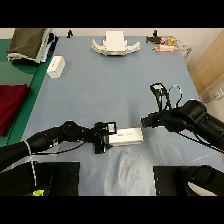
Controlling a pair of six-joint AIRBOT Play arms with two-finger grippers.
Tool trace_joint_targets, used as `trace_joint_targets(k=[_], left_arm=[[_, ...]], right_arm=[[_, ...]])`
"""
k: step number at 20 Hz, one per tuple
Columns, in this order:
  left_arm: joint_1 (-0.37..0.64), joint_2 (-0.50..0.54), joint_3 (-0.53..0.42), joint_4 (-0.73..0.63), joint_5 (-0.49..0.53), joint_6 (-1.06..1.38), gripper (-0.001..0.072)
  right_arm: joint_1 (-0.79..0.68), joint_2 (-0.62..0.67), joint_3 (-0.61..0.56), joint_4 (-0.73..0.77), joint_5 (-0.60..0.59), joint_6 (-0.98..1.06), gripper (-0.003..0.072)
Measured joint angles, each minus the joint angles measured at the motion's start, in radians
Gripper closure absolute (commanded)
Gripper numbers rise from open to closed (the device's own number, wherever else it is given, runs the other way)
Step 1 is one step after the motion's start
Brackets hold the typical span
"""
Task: Fold the box.
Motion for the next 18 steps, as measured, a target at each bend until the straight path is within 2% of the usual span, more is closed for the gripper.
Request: trace_joint_targets(k=[3,5,8,11,14,18], left_arm=[[0.109,0.061,0.002,0.055,0.000,-0.121,0.0243],[0.227,0.104,0.002,0.148,0.000,-0.253,0.0243],[0.457,0.143,0.010,0.286,-0.003,-0.428,0.0243],[0.689,0.148,0.041,0.355,-0.010,-0.511,0.0243],[0.885,0.101,0.113,0.394,-0.012,-0.549,0.0243],[1.035,-0.048,0.258,0.412,-0.029,-0.571,0.0243]], right_arm=[[-0.002,-0.006,0.003,-0.035,-0.010,0.048,0.0666],[-0.002,-0.008,0.004,-0.055,-0.013,0.063,0.0667],[-0.004,-0.008,0.005,-0.076,-0.014,0.073,0.0667],[-0.004,-0.009,0.005,-0.079,-0.016,0.080,0.0667],[-0.004,-0.009,0.005,-0.083,-0.017,0.080,0.0667],[-0.004,-0.009,0.005,-0.083,-0.018,0.081,0.0667]])
